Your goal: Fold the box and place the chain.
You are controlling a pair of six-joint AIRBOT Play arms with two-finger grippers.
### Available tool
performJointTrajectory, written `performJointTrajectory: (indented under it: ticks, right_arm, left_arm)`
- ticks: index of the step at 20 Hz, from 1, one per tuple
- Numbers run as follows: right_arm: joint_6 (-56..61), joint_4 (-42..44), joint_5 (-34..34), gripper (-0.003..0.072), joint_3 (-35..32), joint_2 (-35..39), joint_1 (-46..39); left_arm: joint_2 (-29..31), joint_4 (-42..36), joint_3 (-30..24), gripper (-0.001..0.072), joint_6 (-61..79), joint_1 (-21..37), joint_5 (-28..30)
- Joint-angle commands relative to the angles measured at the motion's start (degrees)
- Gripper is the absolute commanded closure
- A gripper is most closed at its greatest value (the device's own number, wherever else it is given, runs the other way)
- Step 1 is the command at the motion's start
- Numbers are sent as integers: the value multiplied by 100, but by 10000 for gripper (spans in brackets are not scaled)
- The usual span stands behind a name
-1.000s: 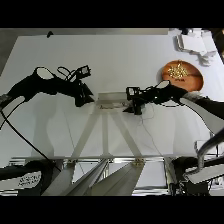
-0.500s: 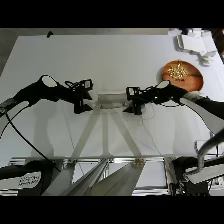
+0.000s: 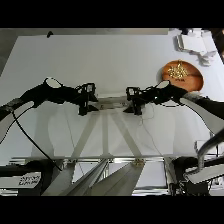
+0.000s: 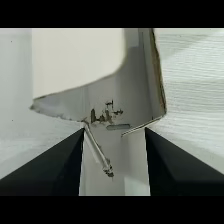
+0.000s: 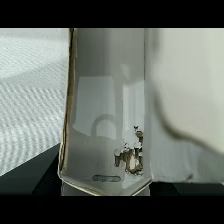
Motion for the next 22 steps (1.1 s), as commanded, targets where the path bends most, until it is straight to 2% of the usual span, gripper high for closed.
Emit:
performJointTrajectory:
  ticks: [1,3,4,5,7,14,15,16,21,22]
  right_arm:
    - [13,7,-13,272,4,0,-2]
    - [13,7,-13,272,7,0,-2]
    - [13,4,-13,272,7,0,-2]
    - [13,4,-13,272,7,0,-2]
    - [13,4,-13,272,7,0,-2]
    - [13,4,-13,272,7,0,-2]
    - [13,7,-13,272,7,0,-2]
    - [13,4,-13,272,7,0,-2]
    - [13,7,-13,272,7,0,-2]
    - [13,4,-13,272,7,0,-2]
  left_arm:
    - [-22,4,-2,306,205,-13,-15]
    - [-22,26,-2,301,232,-13,15]
    - [-22,63,-2,241,297,-7,107]
    - [-22,94,-2,144,295,-2,291]
    - [-22,105,-2,130,291,17,555]
    - [-20,426,-2,149,291,44,-162]
    - [-20,424,-2,244,295,48,-212]
    - [-22,424,-2,305,313,61,-278]
    - [-22,343,-2,309,439,61,-293]
    - [-22,341,-2,343,520,59,-269]
